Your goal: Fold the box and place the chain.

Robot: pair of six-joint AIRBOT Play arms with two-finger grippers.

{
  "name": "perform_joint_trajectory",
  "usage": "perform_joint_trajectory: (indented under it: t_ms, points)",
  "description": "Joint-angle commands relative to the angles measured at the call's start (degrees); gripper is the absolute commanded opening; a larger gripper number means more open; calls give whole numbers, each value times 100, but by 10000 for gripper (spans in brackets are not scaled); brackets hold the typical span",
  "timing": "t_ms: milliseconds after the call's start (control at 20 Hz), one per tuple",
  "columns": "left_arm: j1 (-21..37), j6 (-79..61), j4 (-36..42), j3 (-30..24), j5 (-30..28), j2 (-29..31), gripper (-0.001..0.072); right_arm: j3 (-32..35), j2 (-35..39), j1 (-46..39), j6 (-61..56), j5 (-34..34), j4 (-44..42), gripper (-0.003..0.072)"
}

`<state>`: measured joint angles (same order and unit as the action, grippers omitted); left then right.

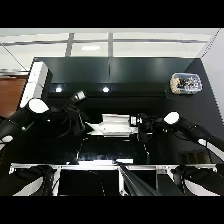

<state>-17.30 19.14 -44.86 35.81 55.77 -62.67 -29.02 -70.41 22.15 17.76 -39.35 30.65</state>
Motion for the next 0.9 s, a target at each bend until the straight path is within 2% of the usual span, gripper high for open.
perform_joint_trajectory:
  t_ms: [0,100,200,550,600,650,700,800,850]
  points:
    - [-549,-1008,-575,-157,-793,28,705,0,-4,7,0,-2,2,231]
    - [-782,-1058,-634,-157,-1303,15,703,0,-4,7,0,-2,0,231]
    - [-866,-1056,-621,-157,-1532,-33,702,0,-4,7,0,-2,0,232]
    - [-1309,-1058,-396,-155,-1491,-369,653,0,-4,7,0,-2,0,232]
    - [-1344,-1058,-400,-155,-1491,-369,551,-2,-4,4,0,-2,0,232]
    - [-1344,-1058,-393,-155,-1493,-369,483,-2,-4,4,0,-2,2,232]
    - [-1342,-1058,-393,-155,-1493,-369,452,0,-4,7,0,-2,0,232]
    - [-1346,-1058,-313,-155,-1478,-376,439,0,-4,7,0,-2,0,232]
    - [-1346,-1058,-201,-155,-1469,-382,386,-2,-4,4,0,-2,0,232]
